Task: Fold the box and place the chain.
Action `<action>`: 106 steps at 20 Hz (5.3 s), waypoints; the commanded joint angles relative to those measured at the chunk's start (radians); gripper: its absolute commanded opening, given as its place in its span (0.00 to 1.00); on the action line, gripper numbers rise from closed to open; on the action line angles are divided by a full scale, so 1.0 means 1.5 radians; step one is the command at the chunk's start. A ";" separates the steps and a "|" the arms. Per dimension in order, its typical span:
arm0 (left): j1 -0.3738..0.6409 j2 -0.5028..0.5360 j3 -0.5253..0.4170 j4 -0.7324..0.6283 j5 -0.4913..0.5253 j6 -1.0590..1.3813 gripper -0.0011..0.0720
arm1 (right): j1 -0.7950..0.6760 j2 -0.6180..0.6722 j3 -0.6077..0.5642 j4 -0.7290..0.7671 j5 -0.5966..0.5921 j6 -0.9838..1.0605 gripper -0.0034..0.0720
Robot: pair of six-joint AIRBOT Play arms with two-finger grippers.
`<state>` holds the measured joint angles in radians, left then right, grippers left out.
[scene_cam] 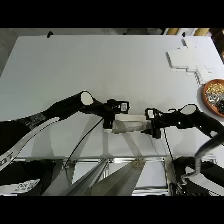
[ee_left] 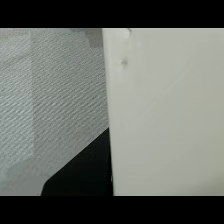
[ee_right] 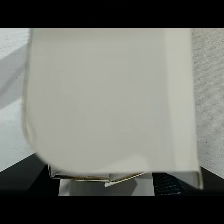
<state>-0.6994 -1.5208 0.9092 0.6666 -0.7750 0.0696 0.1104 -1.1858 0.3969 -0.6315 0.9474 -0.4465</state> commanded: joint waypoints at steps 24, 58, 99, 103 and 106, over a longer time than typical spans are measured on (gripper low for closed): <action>0.000 0.000 0.000 0.000 0.000 0.000 0.03 | 0.001 -0.007 0.000 0.010 -0.015 0.000 0.73; 0.004 0.039 0.000 0.039 -0.005 -0.030 0.59 | 0.001 -0.007 0.000 0.000 -0.015 0.000 0.58; -0.042 -0.069 0.170 0.127 -0.037 -0.449 0.02 | 0.001 -0.007 0.000 0.000 -0.015 0.000 0.58; -0.041 -0.047 0.170 0.145 -0.064 -0.449 0.02 | 0.001 -0.007 0.000 0.000 -0.015 0.000 0.58; -0.042 0.028 0.170 0.239 -0.138 -0.488 0.02 | 0.000 -0.007 0.000 0.000 -0.015 0.000 0.58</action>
<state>-0.7631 -1.5459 1.1618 0.9222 -0.8963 -0.6155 0.1112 -1.1969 0.3965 -0.6319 0.9245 -0.4465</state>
